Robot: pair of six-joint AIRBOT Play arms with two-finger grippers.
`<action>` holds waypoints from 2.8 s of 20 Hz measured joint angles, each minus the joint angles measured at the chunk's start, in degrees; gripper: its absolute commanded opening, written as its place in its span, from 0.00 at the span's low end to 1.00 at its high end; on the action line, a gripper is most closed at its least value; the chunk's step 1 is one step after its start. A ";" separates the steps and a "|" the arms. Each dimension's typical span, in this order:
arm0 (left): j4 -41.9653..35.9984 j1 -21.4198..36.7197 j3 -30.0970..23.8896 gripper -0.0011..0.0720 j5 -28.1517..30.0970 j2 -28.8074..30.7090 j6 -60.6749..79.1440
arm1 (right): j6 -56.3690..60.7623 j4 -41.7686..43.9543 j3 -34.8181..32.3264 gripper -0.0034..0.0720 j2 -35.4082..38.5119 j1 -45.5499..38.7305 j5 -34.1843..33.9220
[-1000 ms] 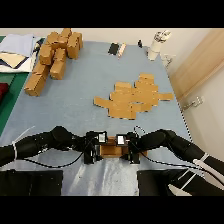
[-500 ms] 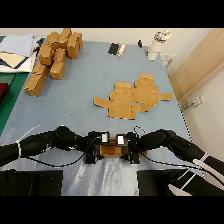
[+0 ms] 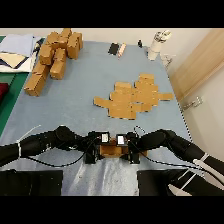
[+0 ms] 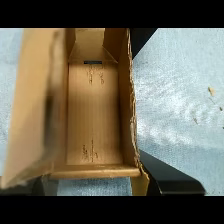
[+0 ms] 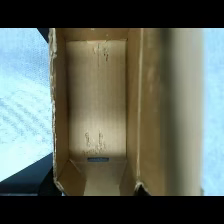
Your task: Fold the box.
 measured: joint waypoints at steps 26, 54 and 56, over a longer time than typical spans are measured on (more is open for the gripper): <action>0.07 0.00 0.00 0.66 -0.37 0.00 0.04 | 20.44 -13.70 2.43 0.99 9.90 -1.14 -8.24; -0.02 0.00 0.00 0.66 -0.02 0.00 -0.02 | 82.25 2.16 5.90 0.05 18.86 -1.01 -10.05; -0.02 0.00 0.00 0.66 0.00 0.00 0.00 | 80.00 2.43 7.82 0.05 14.78 -1.01 -8.22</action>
